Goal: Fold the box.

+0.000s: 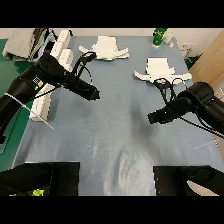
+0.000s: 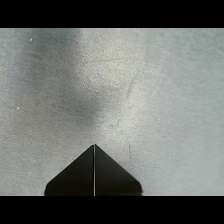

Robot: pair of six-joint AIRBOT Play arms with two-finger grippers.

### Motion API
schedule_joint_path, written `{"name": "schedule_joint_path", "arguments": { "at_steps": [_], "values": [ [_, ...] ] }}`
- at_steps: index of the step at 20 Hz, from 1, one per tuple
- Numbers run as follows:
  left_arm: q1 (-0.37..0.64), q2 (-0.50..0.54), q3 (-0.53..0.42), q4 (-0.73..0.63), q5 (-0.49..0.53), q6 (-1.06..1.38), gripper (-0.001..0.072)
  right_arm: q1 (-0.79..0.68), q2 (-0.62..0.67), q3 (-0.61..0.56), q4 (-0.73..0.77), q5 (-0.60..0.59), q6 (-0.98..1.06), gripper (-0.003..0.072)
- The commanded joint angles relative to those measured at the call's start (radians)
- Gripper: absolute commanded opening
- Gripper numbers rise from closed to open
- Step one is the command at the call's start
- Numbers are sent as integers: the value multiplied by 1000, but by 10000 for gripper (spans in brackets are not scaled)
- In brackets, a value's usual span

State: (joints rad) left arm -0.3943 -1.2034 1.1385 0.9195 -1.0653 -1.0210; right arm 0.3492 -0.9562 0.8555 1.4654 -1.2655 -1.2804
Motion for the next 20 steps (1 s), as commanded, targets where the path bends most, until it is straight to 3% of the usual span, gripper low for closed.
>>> {"name": "schedule_joint_path", "arguments": {
  "at_steps": [1,12,16,18,20],
  "values": [
    [1,-1,0,0,0,1,13,0,0,1,0,0,0,2],
    [1,-1,0,0,0,1,13,0,0,1,14,13,1,2],
    [1,-1,0,0,0,1,13,-1,-14,2,148,87,23,2],
    [1,-1,0,0,0,1,13,-28,-60,41,23,47,89,3],
    [1,-1,0,0,0,1,13,-153,-151,144,-90,7,98,128]
  ]
}}
